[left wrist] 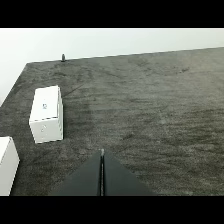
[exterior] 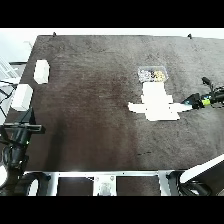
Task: Fold the box and place the chain.
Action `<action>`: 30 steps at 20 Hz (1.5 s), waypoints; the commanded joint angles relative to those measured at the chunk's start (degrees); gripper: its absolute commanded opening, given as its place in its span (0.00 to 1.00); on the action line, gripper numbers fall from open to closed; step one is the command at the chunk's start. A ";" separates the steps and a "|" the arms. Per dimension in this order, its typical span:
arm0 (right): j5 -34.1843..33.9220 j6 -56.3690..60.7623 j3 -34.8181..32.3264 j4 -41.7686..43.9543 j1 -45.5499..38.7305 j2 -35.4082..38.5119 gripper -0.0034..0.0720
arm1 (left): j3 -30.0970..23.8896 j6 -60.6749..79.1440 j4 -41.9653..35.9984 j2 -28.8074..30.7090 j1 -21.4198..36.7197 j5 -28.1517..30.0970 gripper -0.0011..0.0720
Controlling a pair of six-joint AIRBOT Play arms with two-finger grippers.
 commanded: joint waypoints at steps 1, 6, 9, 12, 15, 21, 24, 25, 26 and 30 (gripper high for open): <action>3.52 -0.13 -1.09 1.05 2.05 -1.07 0.58 | 0.00 0.00 0.00 0.02 0.02 0.02 0.04; 5.29 -2.25 -5.97 12.02 2.38 -1.07 0.06 | 0.00 0.00 0.00 0.02 0.02 0.00 0.05; 7.43 -2.23 -9.90 15.67 3.91 1.55 0.06 | 0.00 0.00 0.00 0.02 0.02 0.00 0.05; 5.46 -2.23 -16.72 15.74 9.09 6.75 0.06 | 0.00 0.00 0.00 0.02 0.02 0.00 0.04; -2.78 -2.01 -23.96 21.73 16.33 12.39 0.06 | 0.00 0.00 0.00 0.02 0.02 0.00 0.05; -16.52 -2.19 -32.02 30.60 29.83 18.36 0.06 | 0.00 0.00 0.00 0.02 0.02 0.00 0.05; -26.69 -2.10 -31.45 30.49 33.83 18.29 0.06 | 0.00 0.00 0.00 0.02 0.02 0.00 0.05; -28.39 -2.25 -31.10 30.45 34.93 18.01 0.06 | 0.00 0.00 0.00 0.02 0.02 0.00 0.05; -28.44 -2.25 -30.23 30.45 35.87 17.22 0.06 | 0.00 0.00 0.00 0.00 0.02 0.00 0.05; -29.44 -2.27 -26.47 28.06 38.69 14.38 0.06 | 0.00 0.00 0.00 0.02 0.02 -0.02 0.05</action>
